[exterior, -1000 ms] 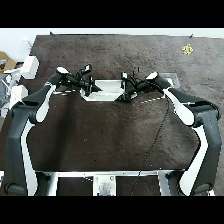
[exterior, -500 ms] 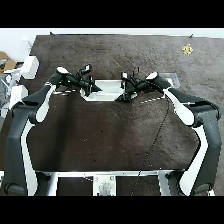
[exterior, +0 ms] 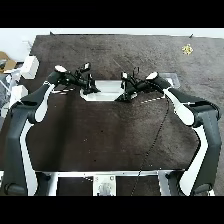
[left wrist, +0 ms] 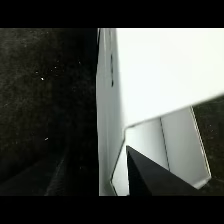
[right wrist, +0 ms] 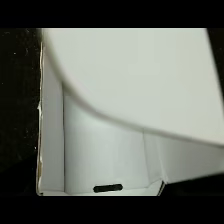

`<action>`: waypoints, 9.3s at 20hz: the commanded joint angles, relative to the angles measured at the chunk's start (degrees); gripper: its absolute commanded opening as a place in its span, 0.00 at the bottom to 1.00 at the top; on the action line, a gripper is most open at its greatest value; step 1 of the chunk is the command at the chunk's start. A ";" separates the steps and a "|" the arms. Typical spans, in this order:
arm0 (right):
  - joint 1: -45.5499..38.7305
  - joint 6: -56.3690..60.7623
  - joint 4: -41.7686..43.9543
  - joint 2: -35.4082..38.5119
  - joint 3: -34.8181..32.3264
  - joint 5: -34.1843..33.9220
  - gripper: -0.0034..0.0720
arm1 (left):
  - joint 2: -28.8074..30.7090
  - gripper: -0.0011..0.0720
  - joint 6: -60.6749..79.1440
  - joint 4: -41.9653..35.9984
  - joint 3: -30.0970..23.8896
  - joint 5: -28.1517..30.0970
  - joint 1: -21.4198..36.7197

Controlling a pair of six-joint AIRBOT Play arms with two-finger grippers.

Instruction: Fold the box and place the chain.

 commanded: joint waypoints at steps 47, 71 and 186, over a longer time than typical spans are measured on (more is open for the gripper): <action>0.04 0.07 0.02 -0.02 0.00 0.04 0.63 | 3.17 0.03 -35.30 12.37 0.74 7.45 -2.71; -0.02 0.07 0.02 -0.02 0.00 0.07 0.63 | 15.56 0.97 -15.43 21.77 -9.49 2.49 -0.28; -0.07 0.04 0.04 -0.02 0.00 0.04 0.63 | 20.92 0.43 -63.17 -7.87 -36.15 7.89 5.68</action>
